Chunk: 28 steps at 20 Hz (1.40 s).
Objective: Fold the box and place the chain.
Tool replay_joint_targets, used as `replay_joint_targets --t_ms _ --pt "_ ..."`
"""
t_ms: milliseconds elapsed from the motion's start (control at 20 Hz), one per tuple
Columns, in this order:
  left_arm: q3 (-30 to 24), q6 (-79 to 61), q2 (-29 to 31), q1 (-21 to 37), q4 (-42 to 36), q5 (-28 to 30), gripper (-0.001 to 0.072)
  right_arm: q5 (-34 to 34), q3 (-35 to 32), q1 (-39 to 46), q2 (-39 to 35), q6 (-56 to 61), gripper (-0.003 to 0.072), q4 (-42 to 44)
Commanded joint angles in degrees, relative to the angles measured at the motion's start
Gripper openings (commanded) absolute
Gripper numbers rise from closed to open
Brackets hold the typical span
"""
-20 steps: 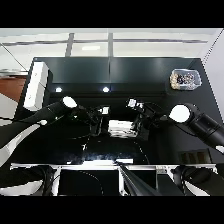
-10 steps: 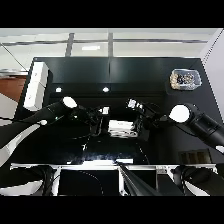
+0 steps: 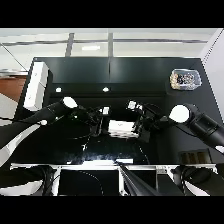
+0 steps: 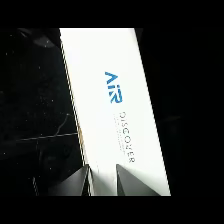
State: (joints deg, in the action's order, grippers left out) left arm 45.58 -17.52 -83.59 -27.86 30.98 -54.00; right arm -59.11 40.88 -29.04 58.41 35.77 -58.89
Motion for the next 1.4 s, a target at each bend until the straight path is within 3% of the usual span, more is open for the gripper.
replay_joint_targets --t_ms 0,900,1000,1250,1350 --pt "0.0 0.0 0.0 0.0 0.0 0.0 0.0501 -0.2 -0.3 -0.1 0.0 0.0 0.0194 0.2" --pt "0.0 0.0 0.0 0.0 0.0 0.0 0.0501 3.1 -1.4 -0.1 0.1 0.6 0.0195 0.5" --pt "0.0 0.0 0.0 0.0 0.0 0.0 0.0501 2.4 -1.0 -0.1 0.0 3.7 0.0295 1.5" --pt "0.0 0.0 0.0 0.0 0.0 0.0 0.0501 -2.4 2.1 1.0 -0.1 11.3 0.0293 1.4" --pt "0.0 0.0 0.0 0.0 0.0 0.0 0.0501 -4.1 3.8 2.7 -0.1 19.5 0.0276 1.4"
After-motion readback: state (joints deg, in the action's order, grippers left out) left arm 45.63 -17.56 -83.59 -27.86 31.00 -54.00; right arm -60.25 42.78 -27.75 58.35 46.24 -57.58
